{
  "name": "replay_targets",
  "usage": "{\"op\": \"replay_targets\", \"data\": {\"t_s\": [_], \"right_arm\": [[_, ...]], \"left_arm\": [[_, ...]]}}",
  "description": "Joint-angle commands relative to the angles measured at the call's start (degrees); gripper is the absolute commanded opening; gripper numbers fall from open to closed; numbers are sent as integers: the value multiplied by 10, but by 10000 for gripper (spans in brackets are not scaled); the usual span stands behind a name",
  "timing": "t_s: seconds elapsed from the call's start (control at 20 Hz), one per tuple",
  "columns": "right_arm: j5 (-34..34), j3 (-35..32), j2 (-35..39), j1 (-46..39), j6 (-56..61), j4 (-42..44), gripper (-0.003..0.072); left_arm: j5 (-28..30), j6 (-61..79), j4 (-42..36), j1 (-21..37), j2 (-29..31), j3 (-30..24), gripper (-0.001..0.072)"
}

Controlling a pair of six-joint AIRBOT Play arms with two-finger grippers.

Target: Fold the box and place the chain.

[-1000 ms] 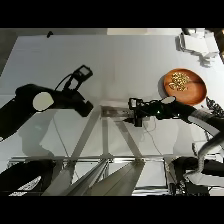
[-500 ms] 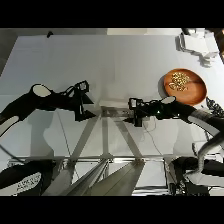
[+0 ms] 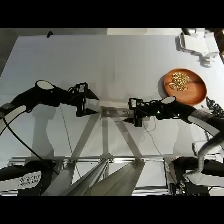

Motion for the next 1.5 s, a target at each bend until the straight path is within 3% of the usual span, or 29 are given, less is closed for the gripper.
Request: {"op": "replay_targets", "data": {"t_s": [0.0, 0.15, 0.5, 0.95, 1.4, 1.45], "right_arm": [[0, 0, 0, 0, 0, 0, 457], [0, 0, 0, 0, 0, 0, 457], [0, 0, 0, 0, 0, 0, 457], [0, 0, 0, 0, 0, 0, 457], [0, 0, 0, 0, 0, 0, 457], [0, 0, 0, 0, 0, 0, 457]], "left_arm": [[-46, -4, 54, 0, -11, 33, 703], [-64, -4, 51, -3, -26, 33, 703], [-48, -8, -5, -25, -78, 33, 703], [-47, -29, -3, -35, -85, 33, 702], [44, -39, -8, -75, -109, 33, 694], [46, -40, -8, -75, -108, 33, 662]]}}
